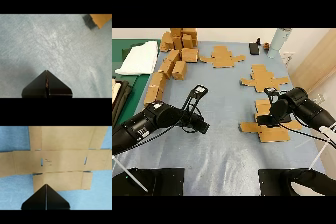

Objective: Fold the box.

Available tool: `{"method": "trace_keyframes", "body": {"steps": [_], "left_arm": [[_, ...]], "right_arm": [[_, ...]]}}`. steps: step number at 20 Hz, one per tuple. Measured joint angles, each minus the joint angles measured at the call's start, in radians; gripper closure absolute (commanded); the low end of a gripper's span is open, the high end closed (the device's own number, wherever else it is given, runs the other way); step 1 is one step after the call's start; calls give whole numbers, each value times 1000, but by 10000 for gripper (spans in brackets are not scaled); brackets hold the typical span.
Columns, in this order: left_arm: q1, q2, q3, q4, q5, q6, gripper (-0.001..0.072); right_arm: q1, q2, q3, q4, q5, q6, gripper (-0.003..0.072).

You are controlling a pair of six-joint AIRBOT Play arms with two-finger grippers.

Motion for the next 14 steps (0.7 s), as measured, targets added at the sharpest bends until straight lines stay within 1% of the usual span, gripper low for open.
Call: {"method": "trace_keyframes", "body": {"steps": [11, 14], "left_arm": [[0, 0, 0, 0, 0, 0, 696], [0, 0, 0, 0, 0, 0, 695]], "right_arm": [[0, 0, 0, 0, 0, 0, 680], [0, 0, 0, 6, 48, 13, 680]]}}
